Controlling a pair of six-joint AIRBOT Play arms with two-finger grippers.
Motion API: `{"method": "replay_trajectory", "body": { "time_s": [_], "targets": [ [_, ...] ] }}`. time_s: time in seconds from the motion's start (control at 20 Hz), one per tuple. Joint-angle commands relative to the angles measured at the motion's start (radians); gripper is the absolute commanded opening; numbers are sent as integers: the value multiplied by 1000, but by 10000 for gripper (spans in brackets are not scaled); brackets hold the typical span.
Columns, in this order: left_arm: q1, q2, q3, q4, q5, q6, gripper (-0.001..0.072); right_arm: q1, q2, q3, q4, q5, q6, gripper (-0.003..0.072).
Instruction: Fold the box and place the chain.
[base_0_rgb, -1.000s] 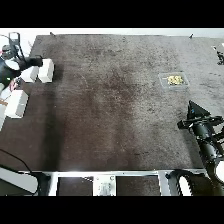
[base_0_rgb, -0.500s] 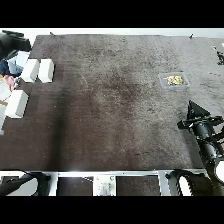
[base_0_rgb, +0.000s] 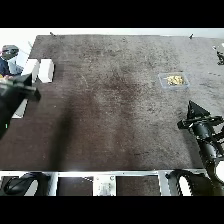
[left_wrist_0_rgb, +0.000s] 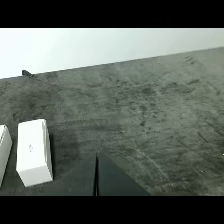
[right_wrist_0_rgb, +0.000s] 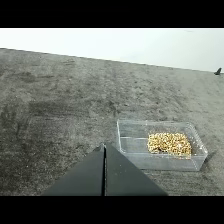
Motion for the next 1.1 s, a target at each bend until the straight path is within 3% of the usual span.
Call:
{"method": "replay_trajectory", "body": {
  "time_s": [0.0,0.1,0.2,1.05],
  "targets": [
    [-15,264,-201,-56,14,1,9,1,0,0,0,0,0,8],
    [-15,372,-272,-56,14,-29,10,1,0,0,0,0,0,8],
    [-15,414,-314,-56,14,-38,12,1,0,0,0,0,0,8],
    [-15,411,-318,-55,6,-34,12,1,0,0,0,0,0,8]
  ]
}}
